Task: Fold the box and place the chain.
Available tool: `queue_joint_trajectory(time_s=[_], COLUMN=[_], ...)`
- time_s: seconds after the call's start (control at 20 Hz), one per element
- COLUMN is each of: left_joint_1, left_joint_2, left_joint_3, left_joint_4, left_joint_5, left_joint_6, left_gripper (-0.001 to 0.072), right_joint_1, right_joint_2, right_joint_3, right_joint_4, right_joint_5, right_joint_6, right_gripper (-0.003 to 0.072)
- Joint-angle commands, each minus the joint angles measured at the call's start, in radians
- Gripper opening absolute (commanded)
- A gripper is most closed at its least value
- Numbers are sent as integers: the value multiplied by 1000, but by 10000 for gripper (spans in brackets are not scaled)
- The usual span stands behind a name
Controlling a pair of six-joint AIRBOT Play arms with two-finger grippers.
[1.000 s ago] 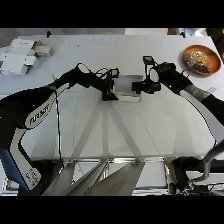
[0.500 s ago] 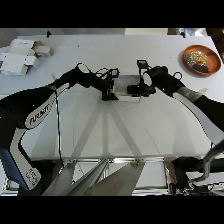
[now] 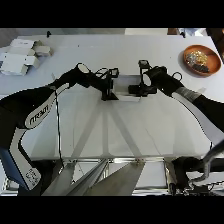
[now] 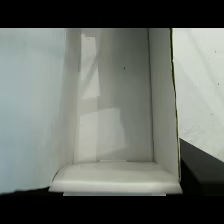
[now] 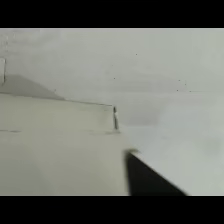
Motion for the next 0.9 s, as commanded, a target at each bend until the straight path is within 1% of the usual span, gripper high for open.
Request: queue_joint_trajectory(time_s=[0.0,0.05,0.25,0.45,0.55,0.7,0.8,0.85], left_joint_1=[1,1,1,1,1,1,1,1], left_joint_2=[1,1,1,1,1,1,1,1], left_joint_3=[0,0,0,0,0,0,0,0], left_joint_4=[-1,-1,-1,-1,-1,-1,-1,-1], left_joint_5=[0,0,0,0,0,0,0,0], left_joint_6=[-6,-6,-6,-6,-6,-6,-6,-6], left_gripper=[378,378,378,378,378,378,378,378], right_joint_1=[0,0,0,-2,-28,-141,-261,-336], right_joint_2=[5,11,82,213,277,357,378,377], right_joint_3=[0,0,0,0,0,0,0,0], right_joint_4=[0,0,-28,-167,-219,-283,-291,-288], right_joint_5=[0,5,36,53,62,76,71,65], right_joint_6=[11,11,7,6,6,-24,-97,-127], right_gripper=[413,458,458,455,455,453,429,429])
